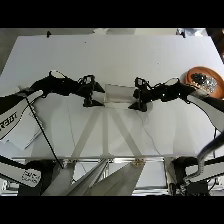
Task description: Fold the box and place the chain.
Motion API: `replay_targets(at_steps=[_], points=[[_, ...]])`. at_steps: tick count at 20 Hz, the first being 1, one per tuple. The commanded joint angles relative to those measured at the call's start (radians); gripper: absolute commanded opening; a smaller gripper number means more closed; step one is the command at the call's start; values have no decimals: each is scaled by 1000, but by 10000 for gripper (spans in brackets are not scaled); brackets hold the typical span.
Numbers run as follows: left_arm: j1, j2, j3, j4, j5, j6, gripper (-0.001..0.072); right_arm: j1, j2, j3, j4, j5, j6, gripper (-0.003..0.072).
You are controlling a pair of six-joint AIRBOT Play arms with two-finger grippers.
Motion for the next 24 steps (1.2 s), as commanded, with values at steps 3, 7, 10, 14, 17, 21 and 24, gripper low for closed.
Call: replay_targets(at_steps=[3, 7, 10, 14, 17, 21, 24], points=[[0, 4, 0, -15, -13, 12, 697, 0, 1, 1, 0, 0, 0, 381], [-29, 0, 0, -15, 29, 10, 697, 0, 1, 1, 0, 0, 0, 381], [-65, -12, 0, -15, 65, 9, 696, 0, 1, 1, 0, 0, 0, 381], [-106, -37, 2, -8, 99, -15, 693, 0, 1, 1, 0, 0, 0, 381], [-113, -36, 2, -15, 124, -16, 658, 0, 1, 1, 0, 0, 0, 381], [-114, -36, 2, -14, 125, -16, 504, 0, 1, 1, 0, 0, 0, 381], [-114, -36, 2, -14, 125, -16, 473, 0, 1, 1, 0, 0, 0, 381]])
